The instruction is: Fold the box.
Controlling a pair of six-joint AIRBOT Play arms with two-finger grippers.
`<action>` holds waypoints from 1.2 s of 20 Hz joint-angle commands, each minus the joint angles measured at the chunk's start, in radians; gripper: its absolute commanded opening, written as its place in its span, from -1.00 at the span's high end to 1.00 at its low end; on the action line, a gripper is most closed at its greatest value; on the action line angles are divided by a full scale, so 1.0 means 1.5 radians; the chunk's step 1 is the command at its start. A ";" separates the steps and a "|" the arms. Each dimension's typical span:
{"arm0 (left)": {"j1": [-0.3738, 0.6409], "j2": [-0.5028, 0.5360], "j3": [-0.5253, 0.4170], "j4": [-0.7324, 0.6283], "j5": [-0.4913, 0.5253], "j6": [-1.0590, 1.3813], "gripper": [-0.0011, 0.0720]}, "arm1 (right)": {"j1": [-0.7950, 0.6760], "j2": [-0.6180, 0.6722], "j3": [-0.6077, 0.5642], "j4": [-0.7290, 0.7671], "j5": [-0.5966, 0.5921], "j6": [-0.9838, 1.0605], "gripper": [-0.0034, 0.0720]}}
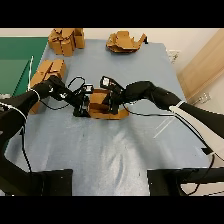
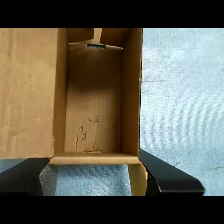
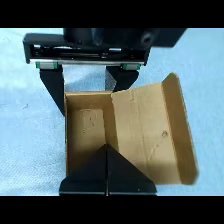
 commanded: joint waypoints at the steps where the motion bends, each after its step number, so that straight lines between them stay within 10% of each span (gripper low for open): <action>1: 0.000 0.000 0.000 0.001 0.000 0.001 0.20 | -0.031 0.051 -0.005 -0.006 -0.056 0.171 0.91; 10: 0.000 0.000 0.000 0.013 0.000 0.001 0.20 | -0.332 0.206 -0.192 0.002 -0.097 0.776 0.91; 14: 0.000 0.000 0.000 0.013 0.000 0.001 0.20 | -0.332 0.104 -0.199 0.007 -0.194 0.798 0.91; 24: 0.000 0.000 0.000 0.013 0.000 0.001 0.20 | -0.166 -0.013 -0.185 0.139 -0.123 0.711 0.91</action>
